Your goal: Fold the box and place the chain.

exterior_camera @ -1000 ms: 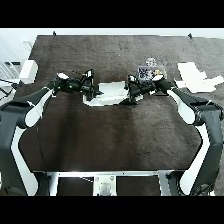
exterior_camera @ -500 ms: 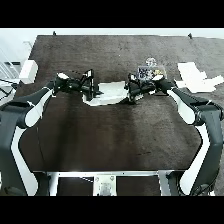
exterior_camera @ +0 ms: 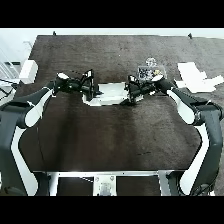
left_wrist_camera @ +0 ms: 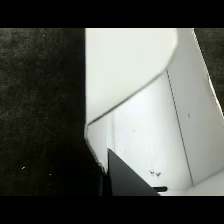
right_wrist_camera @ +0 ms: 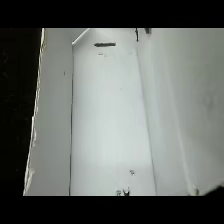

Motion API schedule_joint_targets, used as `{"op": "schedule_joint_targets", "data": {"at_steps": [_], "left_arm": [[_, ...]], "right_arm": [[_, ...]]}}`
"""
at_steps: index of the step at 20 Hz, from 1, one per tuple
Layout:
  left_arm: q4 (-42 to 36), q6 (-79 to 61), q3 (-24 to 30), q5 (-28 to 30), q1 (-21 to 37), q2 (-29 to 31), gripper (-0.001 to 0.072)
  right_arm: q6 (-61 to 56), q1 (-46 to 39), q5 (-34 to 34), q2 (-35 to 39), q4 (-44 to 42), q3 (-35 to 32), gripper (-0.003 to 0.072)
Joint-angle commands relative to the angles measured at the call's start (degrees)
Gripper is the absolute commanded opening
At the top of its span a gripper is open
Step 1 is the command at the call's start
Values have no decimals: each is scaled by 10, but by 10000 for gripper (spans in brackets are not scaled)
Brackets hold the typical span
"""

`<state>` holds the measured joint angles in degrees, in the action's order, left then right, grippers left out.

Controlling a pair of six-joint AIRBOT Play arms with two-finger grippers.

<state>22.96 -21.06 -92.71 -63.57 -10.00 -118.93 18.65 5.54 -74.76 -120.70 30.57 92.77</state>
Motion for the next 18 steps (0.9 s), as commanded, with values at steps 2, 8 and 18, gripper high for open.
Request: {"op": "schedule_joint_targets", "data": {"at_steps": [2,8,18], "left_arm": [[5,0,0,1,0,0,19],[6,0,0,1,0,0,20],[6,0,0,1,0,0,19]], "right_arm": [[0,0,-21,0,-5,1,720],[0,-4,-23,0,-8,1,720],[25,-4,-7,-1,-16,0,720]]}}
